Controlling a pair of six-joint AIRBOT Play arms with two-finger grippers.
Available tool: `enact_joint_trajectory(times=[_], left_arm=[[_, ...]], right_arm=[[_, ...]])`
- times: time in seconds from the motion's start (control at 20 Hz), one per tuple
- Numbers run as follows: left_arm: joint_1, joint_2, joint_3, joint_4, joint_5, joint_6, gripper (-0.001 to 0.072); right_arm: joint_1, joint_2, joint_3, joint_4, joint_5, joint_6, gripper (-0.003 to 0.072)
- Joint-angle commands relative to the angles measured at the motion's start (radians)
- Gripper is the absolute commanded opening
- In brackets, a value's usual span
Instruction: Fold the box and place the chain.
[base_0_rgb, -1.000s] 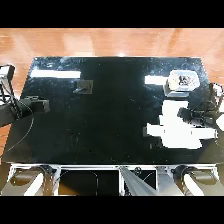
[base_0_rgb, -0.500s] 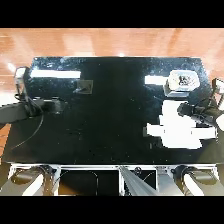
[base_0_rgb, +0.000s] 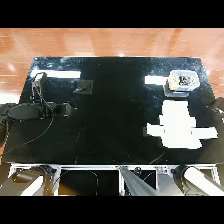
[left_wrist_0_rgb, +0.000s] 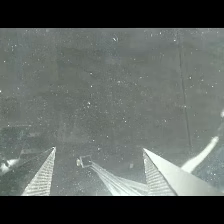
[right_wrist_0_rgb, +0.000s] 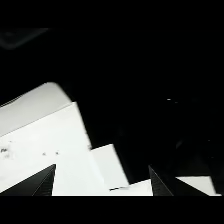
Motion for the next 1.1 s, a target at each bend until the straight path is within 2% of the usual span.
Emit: enact_joint_trajectory(times=[0.0, 0.15, 0.35, 0.7, 1.05], left_arm=[[-0.002, -0.004, 0.000, 0.005, -0.011, 0.003, 0.0618], [-0.002, -0.004, 0.000, 0.006, -0.024, 0.035, 0.0618], [-0.002, -0.004, 0.000, 0.005, -0.033, 0.034, 0.0618], [-0.001, -0.004, 0.000, 0.008, -0.035, 0.034, 0.0618], [-0.002, -0.005, 0.000, 0.007, -0.057, 0.034, 0.0618]], right_arm=[[-0.264, -0.281, 0.174, 0.173, 0.292, -0.182, 0.0703], [-0.319, -0.409, 0.274, 0.058, 0.328, -0.193, 0.0703], [-0.344, -0.536, 0.322, 0.039, 0.441, -0.206, 0.0702], [-0.334, -0.551, 0.259, 0.066, 0.476, -0.237, 0.0701], [-0.194, -0.555, 0.235, 0.070, 0.468, -0.261, 0.0700]])
